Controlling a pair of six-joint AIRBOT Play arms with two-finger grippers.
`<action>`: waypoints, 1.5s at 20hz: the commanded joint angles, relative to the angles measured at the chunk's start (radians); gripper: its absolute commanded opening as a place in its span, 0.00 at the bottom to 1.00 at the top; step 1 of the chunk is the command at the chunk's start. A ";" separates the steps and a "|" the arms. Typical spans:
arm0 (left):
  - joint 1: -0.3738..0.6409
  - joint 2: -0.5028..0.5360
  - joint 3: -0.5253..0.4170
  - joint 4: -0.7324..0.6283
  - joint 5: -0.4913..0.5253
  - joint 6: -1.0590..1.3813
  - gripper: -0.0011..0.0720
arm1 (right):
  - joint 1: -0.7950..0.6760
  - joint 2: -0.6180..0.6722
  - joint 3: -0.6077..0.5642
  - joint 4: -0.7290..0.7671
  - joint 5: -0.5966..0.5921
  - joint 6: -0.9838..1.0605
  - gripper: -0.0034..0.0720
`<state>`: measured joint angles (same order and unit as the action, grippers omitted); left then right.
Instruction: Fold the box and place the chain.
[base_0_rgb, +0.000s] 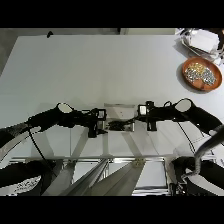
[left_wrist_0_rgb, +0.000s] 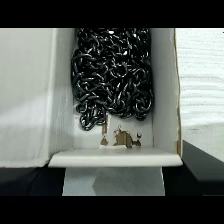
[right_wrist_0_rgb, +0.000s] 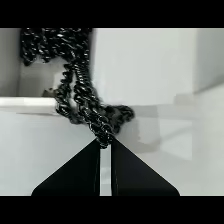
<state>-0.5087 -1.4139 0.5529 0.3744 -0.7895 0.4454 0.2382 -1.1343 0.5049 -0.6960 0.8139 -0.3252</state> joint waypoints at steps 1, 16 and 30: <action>0.000 0.000 0.000 0.000 0.000 0.000 0.30 | -0.042 0.076 0.000 -0.010 0.007 0.048 0.06; 0.000 0.000 0.000 0.000 0.000 0.000 0.30 | 0.078 0.405 0.000 0.299 0.127 0.220 0.06; 0.000 0.000 0.000 0.000 0.000 0.000 0.30 | -0.016 0.201 0.000 0.055 0.121 0.298 0.38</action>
<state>-0.5087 -1.4139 0.5529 0.3740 -0.7895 0.4450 0.3317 -0.9573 0.5049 -0.5598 0.8562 -0.0330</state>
